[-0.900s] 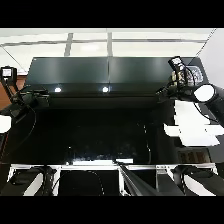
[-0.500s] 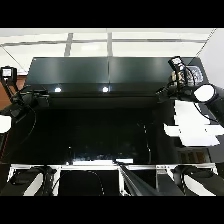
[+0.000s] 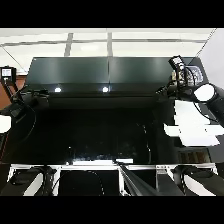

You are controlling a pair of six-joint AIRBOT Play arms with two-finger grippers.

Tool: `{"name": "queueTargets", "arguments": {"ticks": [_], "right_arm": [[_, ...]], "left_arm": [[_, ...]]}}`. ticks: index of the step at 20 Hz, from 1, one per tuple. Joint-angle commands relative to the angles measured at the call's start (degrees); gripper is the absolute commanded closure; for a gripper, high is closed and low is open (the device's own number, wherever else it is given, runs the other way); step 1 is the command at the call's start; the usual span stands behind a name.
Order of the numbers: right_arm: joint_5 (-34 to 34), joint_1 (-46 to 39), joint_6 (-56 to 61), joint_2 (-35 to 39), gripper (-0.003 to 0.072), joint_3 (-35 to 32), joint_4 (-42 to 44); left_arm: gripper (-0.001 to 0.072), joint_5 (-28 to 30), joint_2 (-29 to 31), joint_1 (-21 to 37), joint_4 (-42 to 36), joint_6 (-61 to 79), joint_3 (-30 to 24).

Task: Fold the box and place the chain.

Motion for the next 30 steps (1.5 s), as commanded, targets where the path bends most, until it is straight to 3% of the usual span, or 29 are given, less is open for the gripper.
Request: {"name": "queueTargets", "arguments": {"ticks": [1,4,8,9,10,11,14,17,19,21,24,25,27,28,30], "right_arm": [[-4.63,0.04,0.02,0.0,0.0674,0.02,4.63],[-10.8,0.04,0.02,0.0,0.0674,0.02,11.98],[-17.09,0.04,0.02,0.0,0.0666,0.02,18.86],[-18.08,0.04,0.02,0.0,0.0374,0.02,18.84],[-17.68,0.02,-0.07,0.0,-0.0034,0.02,18.38],[-16.04,-0.02,-0.26,0.0,-0.0034,0.04,16.96],[-8.37,-5.84,7.34,0.0,-0.0034,1.42,6.69],[-2.27,-25.03,26.95,-0.26,-0.0034,4.68,-18.05],[1.44,-42.4,29.75,-1.25,-0.0034,5.51,-21.55],[7.17,-58.8,27.5,-3.39,-0.0034,5.62,-16.9],[15.3,-75.28,11.5,-9.27,-0.0034,6.43,-7.63],[18.95,-78.31,6.25,-12.22,-0.0034,7.78,-4.46],[33.94,-81.15,-8.5,-20.63,-0.0034,12.61,5.84],[39.21,-80.24,-11.08,-24.11,-0.0034,14.86,5.46],[38.97,-76.46,-13.2,-26.18,-0.0034,15.91,-2.36]], "left_arm": [[0.0681,6.05,0.02,0.02,-1.97,-0.09,-0.02],[0.0681,10.88,-0.09,0.02,-7.56,-0.09,-0.02],[0.0679,13.75,-0.09,0.0,-8.9,-0.09,-0.02],[0.0577,13.27,-0.2,-0.07,-10.16,-0.15,0.0],[0.014,11.85,-0.52,-0.46,-10.73,-0.11,0.04],[0.0014,8.74,-1.18,-1.09,-10.45,0.2,0.35],[0.0011,-11.06,-5.77,-2.67,-5.99,-0.33,4.24],[0.0011,-22.27,-10.73,-2.82,3.72,-14.27,9.16],[0.0011,-24.48,-13.16,-2.84,5.92,-19.71,10.73],[0.0011,-24.48,-14.93,-2.86,4.07,-19.67,10.73],[0.0011,-23.8,-16.79,-2.86,1.38,-19.67,10.73],[0.0011,-23.58,-17.11,-2.86,1.29,-19.67,10.73],[0.0011,-23.43,-17.84,-2.84,1.31,-19.65,10.73],[0.0011,-23.37,-18.32,-2.86,1.31,-19.65,10.73],[0.0011,-23.41,-19.32,-2.86,0.98,-19.67,10.73]]}}
